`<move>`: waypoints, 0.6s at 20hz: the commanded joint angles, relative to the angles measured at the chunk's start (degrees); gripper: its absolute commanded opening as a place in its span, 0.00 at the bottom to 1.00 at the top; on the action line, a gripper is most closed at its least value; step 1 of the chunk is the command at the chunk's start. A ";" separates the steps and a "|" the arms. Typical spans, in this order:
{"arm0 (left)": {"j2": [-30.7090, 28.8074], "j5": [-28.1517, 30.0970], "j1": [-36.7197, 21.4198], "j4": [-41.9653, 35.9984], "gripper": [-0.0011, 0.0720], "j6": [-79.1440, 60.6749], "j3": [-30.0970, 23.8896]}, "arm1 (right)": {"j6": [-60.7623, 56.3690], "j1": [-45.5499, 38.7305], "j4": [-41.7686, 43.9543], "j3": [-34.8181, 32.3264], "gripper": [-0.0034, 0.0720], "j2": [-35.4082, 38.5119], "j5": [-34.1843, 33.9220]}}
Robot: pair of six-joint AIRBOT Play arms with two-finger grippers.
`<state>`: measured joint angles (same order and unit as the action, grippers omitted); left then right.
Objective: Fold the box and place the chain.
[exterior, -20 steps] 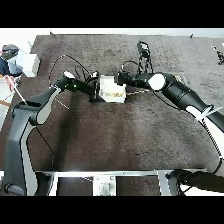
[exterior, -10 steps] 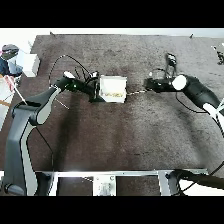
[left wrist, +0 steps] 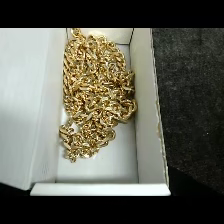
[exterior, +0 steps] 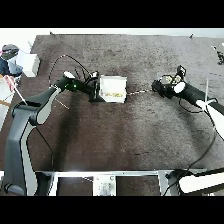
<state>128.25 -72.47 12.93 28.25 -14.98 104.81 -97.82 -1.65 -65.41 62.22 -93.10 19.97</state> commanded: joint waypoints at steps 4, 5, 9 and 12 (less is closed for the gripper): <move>0.04 0.00 -0.04 0.00 0.58 -0.02 0.00 | -0.31 2.14 3.50 5.38 0.06 -4.94 -0.61; 0.04 0.02 -0.04 0.02 0.58 -0.02 0.00 | 0.28 2.73 3.54 5.35 0.06 -3.39 0.81; 0.04 0.02 -0.04 0.00 0.58 -0.02 0.00 | 6.29 7.76 3.56 5.27 0.06 8.48 6.08; 0.04 0.02 -0.07 0.00 0.58 -0.02 0.00 | 8.28 12.44 3.50 5.27 0.06 17.49 6.19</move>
